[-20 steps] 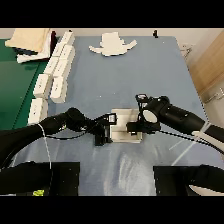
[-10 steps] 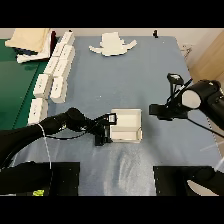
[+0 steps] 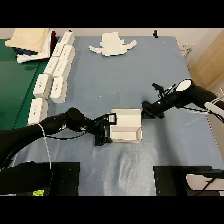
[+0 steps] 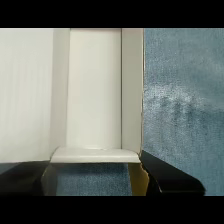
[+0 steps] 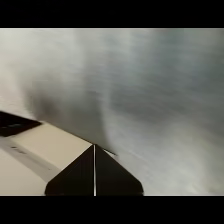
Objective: Fold the box.
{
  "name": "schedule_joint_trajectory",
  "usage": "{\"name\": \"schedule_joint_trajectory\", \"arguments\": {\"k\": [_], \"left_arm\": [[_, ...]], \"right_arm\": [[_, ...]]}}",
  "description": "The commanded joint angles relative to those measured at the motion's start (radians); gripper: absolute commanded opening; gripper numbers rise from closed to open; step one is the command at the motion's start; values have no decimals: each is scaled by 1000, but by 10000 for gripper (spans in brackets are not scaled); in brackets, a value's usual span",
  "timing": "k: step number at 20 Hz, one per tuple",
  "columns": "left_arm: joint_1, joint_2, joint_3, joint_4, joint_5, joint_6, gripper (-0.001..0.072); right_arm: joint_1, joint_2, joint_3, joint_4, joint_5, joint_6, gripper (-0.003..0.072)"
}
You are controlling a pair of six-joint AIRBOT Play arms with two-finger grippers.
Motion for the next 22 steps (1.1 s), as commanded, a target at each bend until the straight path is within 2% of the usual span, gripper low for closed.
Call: {"name": "schedule_joint_trajectory", "arguments": {"k": [1,6,10,12,17,22], "left_arm": [[1,0,0,0,0,0,452],[1,0,0,0,0,0,452],[1,0,0,0,1,0,452],[1,0,0,0,0,0,452],[1,0,0,0,0,0,452],[1,0,0,0,0,0,452]], "right_arm": [[-20,-102,2,340,51,-288,2],[-11,-44,-1,335,234,-375,2],[51,54,-23,227,246,-381,2],[99,101,-57,167,217,-390,2],[218,188,-163,23,40,-407,1],[280,198,-177,-47,-34,-407,2]]}}
